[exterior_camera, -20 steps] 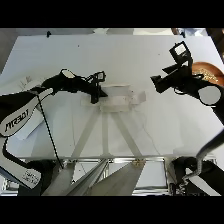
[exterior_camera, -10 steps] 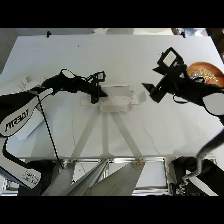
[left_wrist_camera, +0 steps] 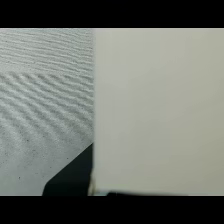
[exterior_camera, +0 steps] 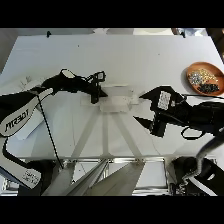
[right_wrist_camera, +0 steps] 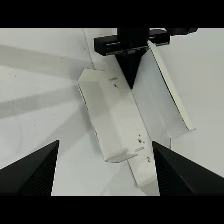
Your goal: Fold the box and place the chain.
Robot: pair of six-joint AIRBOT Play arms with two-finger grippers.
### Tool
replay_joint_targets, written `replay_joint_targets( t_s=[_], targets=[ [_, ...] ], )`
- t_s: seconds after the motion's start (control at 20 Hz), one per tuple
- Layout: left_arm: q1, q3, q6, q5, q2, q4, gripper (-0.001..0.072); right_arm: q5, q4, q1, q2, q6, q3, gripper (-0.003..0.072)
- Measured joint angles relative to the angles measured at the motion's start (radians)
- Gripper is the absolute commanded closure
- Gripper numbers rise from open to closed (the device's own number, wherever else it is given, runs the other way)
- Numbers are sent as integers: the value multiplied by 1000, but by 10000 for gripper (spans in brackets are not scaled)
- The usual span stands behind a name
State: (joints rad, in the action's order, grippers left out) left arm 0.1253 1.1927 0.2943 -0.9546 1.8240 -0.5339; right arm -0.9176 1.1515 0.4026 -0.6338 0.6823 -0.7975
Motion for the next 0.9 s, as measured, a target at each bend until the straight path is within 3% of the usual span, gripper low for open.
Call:
replay_joint_targets(
  t_s=[0.2,0.4,0.7,0.9],
  targets=[
    [0,0,0,0,0,0,699,124,21,9,4,4,103,34],
    [0,0,0,0,0,0,699,207,-17,-21,-49,-135,230,34],
    [0,0,0,0,0,0,699,168,-347,-203,-276,-592,291,34],
    [0,0,0,0,0,0,699,181,-468,-277,-416,-785,299,34]
  ],
)
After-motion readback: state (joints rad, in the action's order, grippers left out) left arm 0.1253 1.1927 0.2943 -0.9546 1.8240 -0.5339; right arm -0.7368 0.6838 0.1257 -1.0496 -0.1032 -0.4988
